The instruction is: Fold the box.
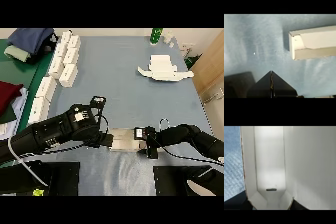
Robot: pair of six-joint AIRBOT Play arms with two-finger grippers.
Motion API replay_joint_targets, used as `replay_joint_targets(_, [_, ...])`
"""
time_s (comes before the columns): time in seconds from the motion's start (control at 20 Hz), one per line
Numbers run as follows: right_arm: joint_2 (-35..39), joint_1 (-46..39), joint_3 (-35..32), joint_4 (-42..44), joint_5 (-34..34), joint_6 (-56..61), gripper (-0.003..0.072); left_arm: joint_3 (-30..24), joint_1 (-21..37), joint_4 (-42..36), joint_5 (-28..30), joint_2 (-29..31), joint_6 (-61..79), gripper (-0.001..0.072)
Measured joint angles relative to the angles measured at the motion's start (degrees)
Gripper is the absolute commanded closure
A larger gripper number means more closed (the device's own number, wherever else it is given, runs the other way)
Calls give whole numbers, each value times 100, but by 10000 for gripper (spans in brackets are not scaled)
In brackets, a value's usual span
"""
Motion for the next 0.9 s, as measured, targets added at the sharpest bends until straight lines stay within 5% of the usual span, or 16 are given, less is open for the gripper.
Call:
replay_joint_targets(0.2, [0, 0, 0, 0, 0, 0, 144, -101, 87, 85, 389, 166, 1488, 698])
replay_joint_targets(0.4, [0, 0, 0, -2, 0, 0, 144, -970, 883, -664, 977, 857, 4334, 684])
replay_joint_targets(0.5, [0, 0, 0, -2, 0, 0, 144, -1593, 1585, -1429, 1316, 1261, 6011, 9])
replay_joint_targets(0.7, [0, 0, 2, -2, -2, 0, 144, -2726, 2855, -2870, 2103, 1676, 9294, 5])
replay_joint_targets(0.9, [0, 0, 0, -13, 0, 0, 144, -3453, 3364, -4129, 3130, 1497, 11833, 4])
